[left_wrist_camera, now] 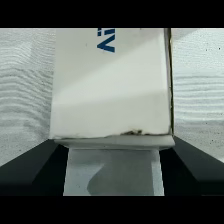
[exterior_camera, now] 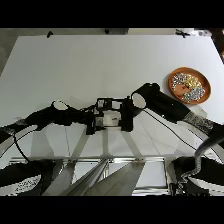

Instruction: Fold the box and place the chain.

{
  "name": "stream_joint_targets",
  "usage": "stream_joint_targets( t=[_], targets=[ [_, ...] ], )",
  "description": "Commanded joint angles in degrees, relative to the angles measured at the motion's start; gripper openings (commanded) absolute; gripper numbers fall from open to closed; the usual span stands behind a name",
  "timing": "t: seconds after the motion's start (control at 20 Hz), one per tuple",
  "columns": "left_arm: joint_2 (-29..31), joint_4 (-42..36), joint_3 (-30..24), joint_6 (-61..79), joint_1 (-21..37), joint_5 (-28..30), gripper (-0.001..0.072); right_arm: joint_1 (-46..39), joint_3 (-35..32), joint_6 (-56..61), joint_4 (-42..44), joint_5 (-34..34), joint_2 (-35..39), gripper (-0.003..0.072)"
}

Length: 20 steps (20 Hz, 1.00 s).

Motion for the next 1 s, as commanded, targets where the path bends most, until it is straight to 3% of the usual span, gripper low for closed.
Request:
stream_joint_targets(
  t=[0.0, 0.25, 0.45, 0.55, 0.6, 0.75, 0.95],
  targets=[
    [0.0, -0.33, -0.02, -0.2, -0.02, 0.22, 0.027, 0.13, -0.07, 0.02, 0.66, -1.51, 1.36, 0.0469],
    [0.0, -0.33, -0.02, -0.2, -0.02, 0.22, 0.027, -0.22, -0.07, 1.97, 0.85, -3.89, 7.08, 0.0453],
    [0.0, -0.33, -0.02, -0.2, -0.02, 0.22, 0.027, -1.81, -0.09, 7.41, 1.86, -3.19, 11.39, 0.0148],
    [0.0, -0.33, -0.02, -0.22, -0.02, 0.2, 0.027, -3.89, -0.09, 10.29, 4.5, -2.89, 11.61, 0.011],
    [0.0, -0.33, -0.02, -0.22, -0.02, 0.22, 0.027, -4.63, -0.11, 10.32, 5.77, -2.36, 11.61, 0.0007],
    [0.0, -0.33, -0.02, -0.2, -0.02, 0.22, 0.027, -5.64, -0.81, 11.21, 7.89, -2.69, 11.63, 0.0009],
    [0.0, -0.33, -0.02, -0.2, -0.02, 0.22, 0.027, -5.64, -6.38, 12.02, 13.35, -8.31, 11.63, 0.0009]
  ],
)
